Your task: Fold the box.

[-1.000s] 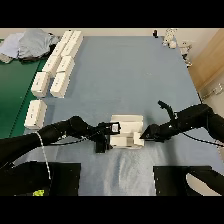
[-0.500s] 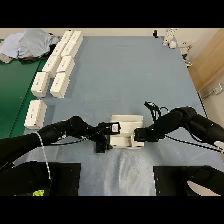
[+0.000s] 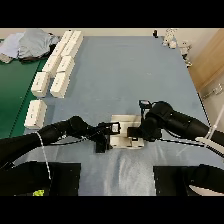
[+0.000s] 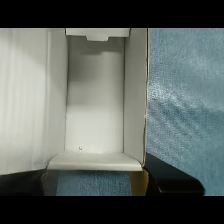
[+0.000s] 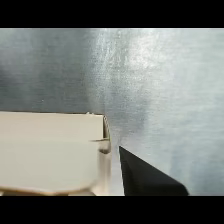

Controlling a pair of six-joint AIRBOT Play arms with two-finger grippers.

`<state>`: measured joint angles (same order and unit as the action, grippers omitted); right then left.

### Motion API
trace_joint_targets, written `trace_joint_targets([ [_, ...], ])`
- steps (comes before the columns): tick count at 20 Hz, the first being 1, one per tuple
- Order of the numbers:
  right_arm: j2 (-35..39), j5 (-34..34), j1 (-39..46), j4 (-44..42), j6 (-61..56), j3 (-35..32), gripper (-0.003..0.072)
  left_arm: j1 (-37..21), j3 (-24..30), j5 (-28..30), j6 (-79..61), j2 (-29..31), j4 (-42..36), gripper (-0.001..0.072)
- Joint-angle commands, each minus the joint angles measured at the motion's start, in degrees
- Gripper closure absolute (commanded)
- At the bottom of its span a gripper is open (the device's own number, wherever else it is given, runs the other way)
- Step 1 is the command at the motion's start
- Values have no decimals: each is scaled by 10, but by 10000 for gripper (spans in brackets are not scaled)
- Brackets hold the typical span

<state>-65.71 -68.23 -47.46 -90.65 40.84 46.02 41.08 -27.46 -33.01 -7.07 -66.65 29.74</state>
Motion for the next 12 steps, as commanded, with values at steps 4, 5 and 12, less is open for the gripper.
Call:
trace_joint_targets([
  [4, -76, -36, -55, 30, -96, 51, 245, 0, 0, 0, 0, 0, 0, 290],
  [5, -80, -43, -59, 30, -102, 51, 246, 0, 0, 0, 0, 0, 0, 290],
  [12, -86, -97, -62, 65, -122, 51, 514, 0, 0, 0, 0, 0, 0, 290],
])
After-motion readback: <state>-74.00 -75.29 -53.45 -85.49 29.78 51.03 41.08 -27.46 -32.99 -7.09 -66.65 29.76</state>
